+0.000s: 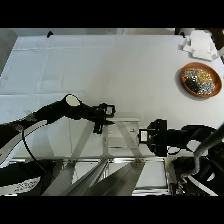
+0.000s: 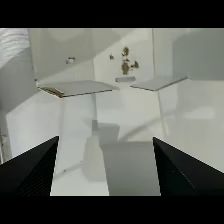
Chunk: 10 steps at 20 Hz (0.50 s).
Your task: Fold the box and place the chain.
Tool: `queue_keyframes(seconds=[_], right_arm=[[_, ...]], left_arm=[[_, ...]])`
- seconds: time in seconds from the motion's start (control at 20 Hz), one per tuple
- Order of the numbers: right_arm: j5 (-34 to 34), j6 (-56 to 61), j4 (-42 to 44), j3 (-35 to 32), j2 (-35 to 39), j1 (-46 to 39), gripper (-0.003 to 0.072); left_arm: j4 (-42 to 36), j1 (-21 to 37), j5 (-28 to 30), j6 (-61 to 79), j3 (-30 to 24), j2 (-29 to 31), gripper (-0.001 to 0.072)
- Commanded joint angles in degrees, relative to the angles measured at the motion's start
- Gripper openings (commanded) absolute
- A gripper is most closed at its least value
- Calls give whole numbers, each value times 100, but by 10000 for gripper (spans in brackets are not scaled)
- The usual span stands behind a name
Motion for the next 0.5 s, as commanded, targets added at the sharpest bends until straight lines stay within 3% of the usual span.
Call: queue_keyframes(seconds=[0.0,0.45], right_arm=[[-256,-428,92,-111,-52,337,665],[-2020,944,-59,-741,-68,1478,654]], left_arm=[[0,-2,0,2,2,-2,10],[0,-2,0,0,2,-2,10]])
